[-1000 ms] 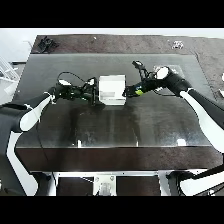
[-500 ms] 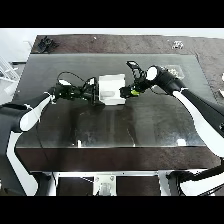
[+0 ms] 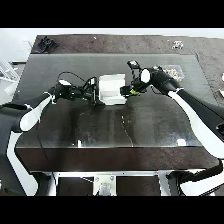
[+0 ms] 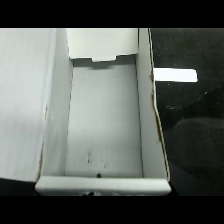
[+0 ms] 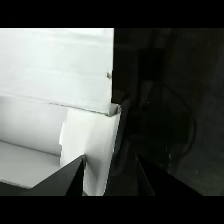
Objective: Fold the box and place the chain.
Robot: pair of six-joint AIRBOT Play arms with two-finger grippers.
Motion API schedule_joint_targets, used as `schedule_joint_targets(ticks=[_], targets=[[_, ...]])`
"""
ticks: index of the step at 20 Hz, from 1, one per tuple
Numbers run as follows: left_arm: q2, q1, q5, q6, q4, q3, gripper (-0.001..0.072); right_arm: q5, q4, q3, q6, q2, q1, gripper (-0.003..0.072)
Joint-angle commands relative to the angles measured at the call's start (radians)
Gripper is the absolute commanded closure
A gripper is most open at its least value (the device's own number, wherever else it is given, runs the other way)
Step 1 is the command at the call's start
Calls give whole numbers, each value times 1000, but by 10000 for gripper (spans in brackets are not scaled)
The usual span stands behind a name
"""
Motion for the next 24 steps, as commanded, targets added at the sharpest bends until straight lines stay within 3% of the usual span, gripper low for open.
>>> schedule_joint_targets(ticks=[1, 5, 12, 16, 22, 24], targets=[[0, 1, -2, 2, 1, 0, 354, 1, -28, 50, 43, -38, 26, 299], [0, 0, -2, 2, 1, 0, 354, 105, -95, 146, 80, -108, 64, 299], [0, 1, -3, 2, 1, 0, 354, 120, -124, 172, 156, -154, 64, 299], [0, 0, -3, 2, 1, 0, 354, 198, -154, 200, 180, -219, 64, 300], [0, 1, -3, 2, 1, 0, 354, 219, -238, 240, 261, -220, 85, 408], [0, 1, -3, 2, 1, 0, 354, 219, -237, 240, 261, -222, 103, 510]])
